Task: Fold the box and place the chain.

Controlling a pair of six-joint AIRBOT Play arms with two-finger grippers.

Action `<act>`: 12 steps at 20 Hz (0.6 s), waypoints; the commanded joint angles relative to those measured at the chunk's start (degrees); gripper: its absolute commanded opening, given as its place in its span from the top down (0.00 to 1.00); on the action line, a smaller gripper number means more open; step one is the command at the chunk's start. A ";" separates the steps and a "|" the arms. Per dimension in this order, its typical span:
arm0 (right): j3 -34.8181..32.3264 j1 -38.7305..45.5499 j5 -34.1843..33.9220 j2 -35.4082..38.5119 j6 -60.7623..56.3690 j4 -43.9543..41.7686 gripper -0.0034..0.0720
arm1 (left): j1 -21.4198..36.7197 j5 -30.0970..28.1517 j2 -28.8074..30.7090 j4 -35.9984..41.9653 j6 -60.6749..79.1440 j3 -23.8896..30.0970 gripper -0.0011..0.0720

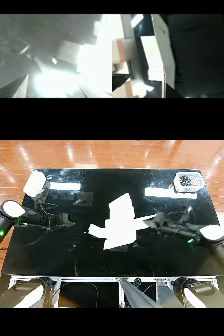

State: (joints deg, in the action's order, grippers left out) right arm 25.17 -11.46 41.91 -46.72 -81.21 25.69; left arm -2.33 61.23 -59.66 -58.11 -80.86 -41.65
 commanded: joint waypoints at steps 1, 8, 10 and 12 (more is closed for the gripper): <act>-2.54 -13.81 -18.21 1.22 -4.55 7.04 0.90 | -2.21 1.95 0.22 4.83 3.54 2.56 0.13; -2.54 -18.84 -16.70 -7.48 -3.08 13.99 0.90 | -4.02 -1.68 0.22 4.90 4.44 2.78 0.13; -2.54 -20.65 -17.70 -9.35 3.15 14.01 0.90 | -4.07 -4.13 0.20 4.96 4.44 2.78 0.13; -2.54 -22.27 -19.87 -9.99 6.95 13.99 0.90 | -4.07 -5.77 -0.09 5.35 4.42 2.78 0.13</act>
